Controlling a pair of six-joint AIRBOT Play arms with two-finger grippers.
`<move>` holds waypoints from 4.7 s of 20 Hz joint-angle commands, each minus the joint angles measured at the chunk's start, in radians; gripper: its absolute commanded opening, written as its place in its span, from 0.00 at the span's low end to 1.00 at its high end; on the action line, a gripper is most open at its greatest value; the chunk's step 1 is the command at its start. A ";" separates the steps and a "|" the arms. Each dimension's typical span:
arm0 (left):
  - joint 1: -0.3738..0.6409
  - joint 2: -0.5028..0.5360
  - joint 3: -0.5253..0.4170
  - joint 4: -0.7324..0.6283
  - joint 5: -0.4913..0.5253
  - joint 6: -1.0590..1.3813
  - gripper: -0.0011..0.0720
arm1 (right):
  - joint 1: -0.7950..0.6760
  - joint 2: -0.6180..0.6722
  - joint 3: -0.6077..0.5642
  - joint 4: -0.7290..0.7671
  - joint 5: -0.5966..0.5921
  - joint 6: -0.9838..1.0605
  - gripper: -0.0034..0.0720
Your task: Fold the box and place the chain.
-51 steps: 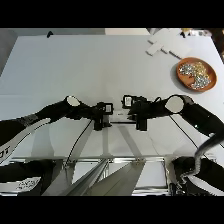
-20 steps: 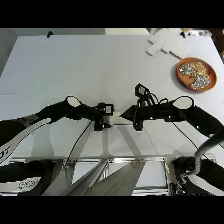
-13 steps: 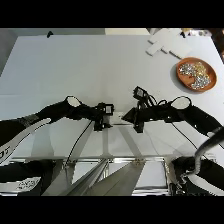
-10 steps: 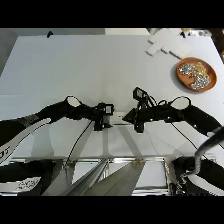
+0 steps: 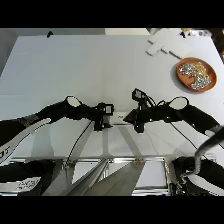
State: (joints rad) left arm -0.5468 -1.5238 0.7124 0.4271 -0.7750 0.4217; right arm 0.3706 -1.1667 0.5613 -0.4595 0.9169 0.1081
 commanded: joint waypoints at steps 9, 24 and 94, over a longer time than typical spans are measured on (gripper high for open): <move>0.001 0.001 0.000 0.000 0.000 -0.001 0.03 | 0.000 -0.026 -0.001 -0.140 -0.048 0.053 0.06; 0.001 0.001 0.000 0.000 0.000 -0.001 0.03 | 0.000 0.230 -0.004 -0.148 -0.089 0.117 0.06; -0.003 0.001 0.000 -0.072 -0.024 -0.002 0.03 | -0.441 0.447 0.007 -1.088 0.636 1.238 0.07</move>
State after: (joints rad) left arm -0.5495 -1.5238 0.7120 0.3874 -0.7773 0.4221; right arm -0.0700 -0.7197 0.5682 -1.5478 1.5528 1.3460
